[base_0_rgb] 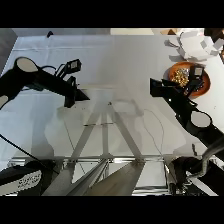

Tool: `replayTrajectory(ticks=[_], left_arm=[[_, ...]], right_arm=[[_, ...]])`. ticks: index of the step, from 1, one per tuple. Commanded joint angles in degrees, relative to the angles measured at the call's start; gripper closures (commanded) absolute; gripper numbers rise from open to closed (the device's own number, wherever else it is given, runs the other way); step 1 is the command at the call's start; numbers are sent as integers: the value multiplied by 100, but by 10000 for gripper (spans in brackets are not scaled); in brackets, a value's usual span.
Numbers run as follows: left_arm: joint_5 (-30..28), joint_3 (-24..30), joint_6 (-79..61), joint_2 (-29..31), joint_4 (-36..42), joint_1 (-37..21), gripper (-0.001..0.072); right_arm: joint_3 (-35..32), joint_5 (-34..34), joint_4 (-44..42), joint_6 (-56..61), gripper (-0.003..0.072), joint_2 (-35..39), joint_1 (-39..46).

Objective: Fold the box and place the chain.

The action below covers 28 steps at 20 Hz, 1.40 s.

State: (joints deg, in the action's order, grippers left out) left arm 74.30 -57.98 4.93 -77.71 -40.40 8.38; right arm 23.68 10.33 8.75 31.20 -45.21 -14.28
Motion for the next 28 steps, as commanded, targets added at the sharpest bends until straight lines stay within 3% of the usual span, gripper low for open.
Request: replayTrajectory(ticks=[1, 7, 10, 15, 17, 20, 24, 28], left_arm=[[-472, 439, -960, -184, 612, 55, 712], [-1434, 439, -1554, -870, 833, 730, 708], [-1921, 437, -2068, -1165, 1346, 1141, 709], [-1714, 433, -2186, -1244, 2205, 1305, 711], [-1370, 431, -2044, -1246, 2070, 1180, 711], [-1320, 420, -1530, -1248, 1657, 859, 712], [-1322, 420, -1537, -1250, 566, 610, 711], [-1325, 420, -1912, -1252, 492, 627, 710]], right_arm=[[7, 260, 2, 0, 113, 74, 2], [7, 256, 2, 0, 113, 74, 2], [7, 256, 2, 0, 113, 74, 0], [7, 258, 2, -2, 113, 74, 0], [7, 258, 2, -2, 113, 74, 2], [7, 256, 2, -2, 113, 74, 0], [7, 247, 2, 0, 113, 74, 0], [7, 208, 2, 0, 113, 74, 0]])
